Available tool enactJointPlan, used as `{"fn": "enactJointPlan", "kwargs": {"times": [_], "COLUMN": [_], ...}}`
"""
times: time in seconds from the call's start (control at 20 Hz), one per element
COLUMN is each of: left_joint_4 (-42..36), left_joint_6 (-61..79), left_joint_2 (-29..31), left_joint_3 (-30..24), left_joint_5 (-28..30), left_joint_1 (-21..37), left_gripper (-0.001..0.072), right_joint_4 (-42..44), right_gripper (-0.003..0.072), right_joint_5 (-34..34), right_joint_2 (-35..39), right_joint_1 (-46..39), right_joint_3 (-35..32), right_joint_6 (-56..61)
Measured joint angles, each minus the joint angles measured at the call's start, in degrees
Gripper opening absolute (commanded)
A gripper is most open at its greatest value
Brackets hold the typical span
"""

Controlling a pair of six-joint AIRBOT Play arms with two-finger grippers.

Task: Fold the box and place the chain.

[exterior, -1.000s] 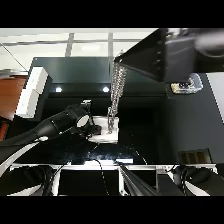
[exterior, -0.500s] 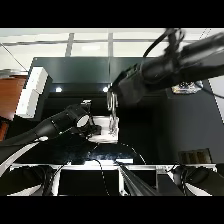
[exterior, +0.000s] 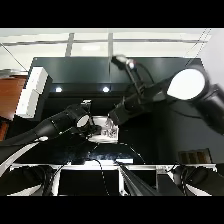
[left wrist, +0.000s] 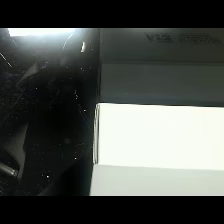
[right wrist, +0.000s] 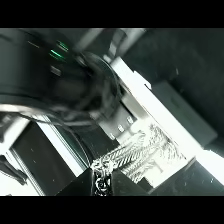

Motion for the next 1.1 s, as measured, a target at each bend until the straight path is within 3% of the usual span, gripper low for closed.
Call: {"fn": "enactJointPlan", "kwargs": {"times": [0.25,0.3,0.35,0.4,0.75,0.8,0.85,0.9,0.95,1.05,1.1], "left_joint_4": [-0.1,-0.1,-0.1,-0.1,-0.2,-0.2,-0.3,-0.4,-0.5,-0.6,-0.8], "left_joint_6": [0.0,0.0,0.0,0.0,0.0,0.0,0.0,0.0,-0.1,-0.3,-0.5], "left_joint_2": [0.0,0.0,0.0,0.0,0.0,0.0,0.0,0.0,0.1,0.6,1.0], "left_joint_3": [0.0,0.0,0.0,0.0,0.0,0.0,0.0,0.0,0.0,0.3,0.6], "left_joint_5": [0.0,0.0,0.0,0.0,0.0,0.0,0.0,0.0,0.0,-0.2,-0.4], "left_joint_1": [0.0,0.0,0.0,0.0,0.0,0.0,0.0,0.0,0.0,0.0,0.0], "left_gripper": [0.0029,0.0029,0.0029,0.0029,0.003,0.0031,0.0032,0.0041,0.0176,0.0672,0.072], "right_joint_4": [0.9,1.3,1.6,1.6,-2.6,-5.0,-7.8,-10.5,-12.7,-15.7,-16.7], "right_gripper": [0.0031,0.0177,0.0386,0.0446,0.0447,0.0554,0.0711,0.0714,0.0714,0.0714,0.0714], "right_joint_5": [-5.3,-6.1,-6.6,-6.8,-1.6,0.0,1.9,3.8,5.7,8.2,8.9], "right_joint_2": [-0.7,-0.7,-0.8,-0.9,5.1,6.8,8.6,10.0,10.9,12.1,12.5], "right_joint_1": [0.5,0.6,0.6,0.6,-7.0,-9.1,-11.5,-13.7,-15.5,-18.3,-19.1], "right_joint_3": [-6.4,-6.9,-7.2,-7.5,-7.6,-7.6,-7.6,-7.6,-7.6,-7.6,-7.6], "right_joint_6": [1.4,1.6,1.7,1.7,1.9,2.5,3.1,3.5,3.9,4.0,3.9]}}
